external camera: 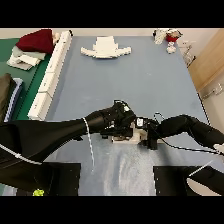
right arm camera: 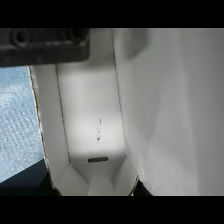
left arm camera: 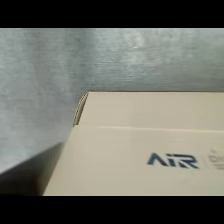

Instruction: Fold the box.

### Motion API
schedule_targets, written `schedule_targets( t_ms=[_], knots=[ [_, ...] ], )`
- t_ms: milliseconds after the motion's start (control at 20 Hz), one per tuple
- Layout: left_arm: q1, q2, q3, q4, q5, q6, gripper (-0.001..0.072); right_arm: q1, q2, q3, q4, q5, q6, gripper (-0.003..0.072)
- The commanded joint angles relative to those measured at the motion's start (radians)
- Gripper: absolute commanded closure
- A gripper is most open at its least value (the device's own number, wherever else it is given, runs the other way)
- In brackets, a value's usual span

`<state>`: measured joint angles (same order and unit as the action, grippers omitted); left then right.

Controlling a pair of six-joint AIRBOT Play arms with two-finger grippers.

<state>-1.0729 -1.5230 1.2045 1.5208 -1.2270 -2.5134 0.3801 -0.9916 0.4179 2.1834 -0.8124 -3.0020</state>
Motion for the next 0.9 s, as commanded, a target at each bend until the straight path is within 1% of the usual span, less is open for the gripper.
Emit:
schedule_targets(
  t_ms=[0, 100, 200, 300, 350, 400, 450, 500, 650, 850],
  knots=[
    [0.003, 0.006, 0.023, 0.015, -0.022, 0.026, 0.0031, 0.000, 0.000, 0.000, 0.000, 0.000, 0.000, 0.0118],
    [0.003, 0.027, 0.045, 0.030, -0.043, 0.050, 0.0031, 0.000, 0.000, 0.000, 0.000, 0.000, 0.000, 0.0118],
    [0.003, 0.065, 0.061, 0.056, -0.105, 0.079, 0.0031, 0.000, 0.000, 0.000, 0.000, 0.000, 0.000, 0.0118],
    [0.003, 0.126, 0.067, 0.057, -0.165, 0.098, 0.0032, 0.000, 0.000, 0.000, -0.003, 0.000, 0.000, 0.0118],
    [-0.003, 0.164, 0.067, 0.045, -0.175, 0.101, 0.0034, 0.000, 0.000, 0.000, -0.003, 0.000, 0.000, 0.0118],
    [-0.015, 0.196, 0.067, 0.034, -0.176, 0.111, 0.0159, 0.000, 0.000, 0.000, -0.003, 0.000, 0.000, 0.0118],
    [-0.033, 0.222, 0.067, 0.032, -0.176, 0.137, 0.0450, 0.000, 0.000, 0.000, -0.003, 0.000, 0.000, 0.0118],
    [-0.054, 0.241, 0.067, 0.034, -0.170, 0.200, 0.0693, 0.000, 0.000, 0.000, -0.003, 0.000, 0.000, 0.0118],
    [-0.106, 0.251, 0.065, 0.055, -0.140, 0.301, 0.0697, 0.000, 0.000, 0.000, -0.003, 0.000, 0.000, 0.0118],
    [-0.147, 0.251, 0.050, 0.055, -0.086, 0.490, 0.0698, 0.000, 0.000, 0.000, -0.004, 0.000, 0.000, 0.0118]
  ],
)
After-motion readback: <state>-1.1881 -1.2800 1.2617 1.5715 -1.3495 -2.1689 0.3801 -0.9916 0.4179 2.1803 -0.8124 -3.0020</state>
